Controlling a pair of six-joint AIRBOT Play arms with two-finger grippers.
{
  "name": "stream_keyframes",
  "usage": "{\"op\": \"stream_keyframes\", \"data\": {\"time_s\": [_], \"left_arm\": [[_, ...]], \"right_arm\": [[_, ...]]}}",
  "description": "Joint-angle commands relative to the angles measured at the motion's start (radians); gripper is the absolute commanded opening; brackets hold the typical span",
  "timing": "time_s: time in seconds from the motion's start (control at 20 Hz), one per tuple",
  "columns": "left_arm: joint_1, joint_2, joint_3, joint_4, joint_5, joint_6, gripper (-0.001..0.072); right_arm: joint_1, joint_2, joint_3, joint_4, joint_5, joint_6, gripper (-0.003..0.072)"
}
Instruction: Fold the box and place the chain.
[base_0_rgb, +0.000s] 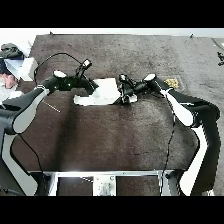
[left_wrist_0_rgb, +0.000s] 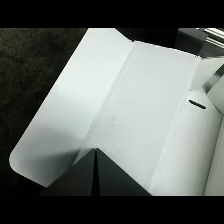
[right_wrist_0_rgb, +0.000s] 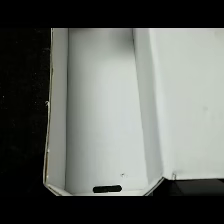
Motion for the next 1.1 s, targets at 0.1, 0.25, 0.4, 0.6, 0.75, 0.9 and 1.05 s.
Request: {"op": "stream_keyframes", "data": {"time_s": [0.1,0.25,0.4,0.6,0.75,0.9,1.05], "left_arm": [[0.018,0.002,0.1,0.027,-0.057,0.039,0.0011],[0.069,0.023,0.162,0.027,-0.177,0.023,0.0008],[0.114,0.117,0.161,0.048,-0.199,0.024,0.0007],[0.129,0.171,0.161,0.253,-0.374,-0.031,0.0012],[0.124,0.16,0.106,0.374,-0.466,-0.028,0.0416],[0.099,0.16,-0.01,0.4,-0.324,-0.02,0.0716],[0.093,0.16,-0.063,0.41,-0.249,-0.021,0.0717]], "right_arm": [[0.0,0.0,0.0,-0.001,0.0,-0.001,0.0339],[0.0,0.0,0.0,-0.001,0.0,-0.001,0.0338],[0.0,0.0,0.0,-0.001,0.0,-0.001,0.0339],[0.0,0.0,0.0,-0.001,0.0,-0.001,0.0338],[0.0,0.0,0.0,-0.001,0.0,-0.001,0.0339],[0.0,0.0,0.0,-0.001,0.0,-0.001,0.0338],[0.0,0.0,0.0,-0.001,0.0,-0.001,0.0339]]}}
